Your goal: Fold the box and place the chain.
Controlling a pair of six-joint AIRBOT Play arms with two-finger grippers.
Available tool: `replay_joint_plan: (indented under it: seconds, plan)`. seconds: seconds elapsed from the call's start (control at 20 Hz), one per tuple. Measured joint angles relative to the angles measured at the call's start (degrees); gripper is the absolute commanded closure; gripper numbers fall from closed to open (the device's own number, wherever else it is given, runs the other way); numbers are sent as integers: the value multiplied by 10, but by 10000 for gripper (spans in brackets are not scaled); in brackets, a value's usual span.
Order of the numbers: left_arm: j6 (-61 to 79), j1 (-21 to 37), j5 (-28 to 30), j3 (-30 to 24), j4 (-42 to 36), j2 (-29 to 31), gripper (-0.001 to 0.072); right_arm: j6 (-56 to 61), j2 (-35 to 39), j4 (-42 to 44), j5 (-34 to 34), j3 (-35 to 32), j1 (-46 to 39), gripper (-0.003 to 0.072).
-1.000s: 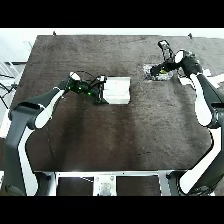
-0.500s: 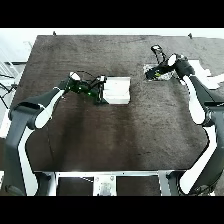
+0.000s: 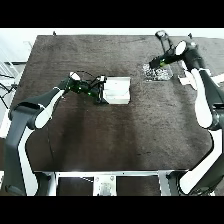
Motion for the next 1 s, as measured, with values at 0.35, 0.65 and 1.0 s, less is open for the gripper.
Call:
replay_joint_plan:
  seconds: [0.35,0.65,1.0]
  plan:
    - [0,0,0,0,0,0,84,5,139,-15,8,3,1,682]
    - [0,0,0,0,0,0,84,6,234,-15,23,3,9,683]
    - [0,0,0,0,0,0,84,5,269,-15,94,3,46,683]
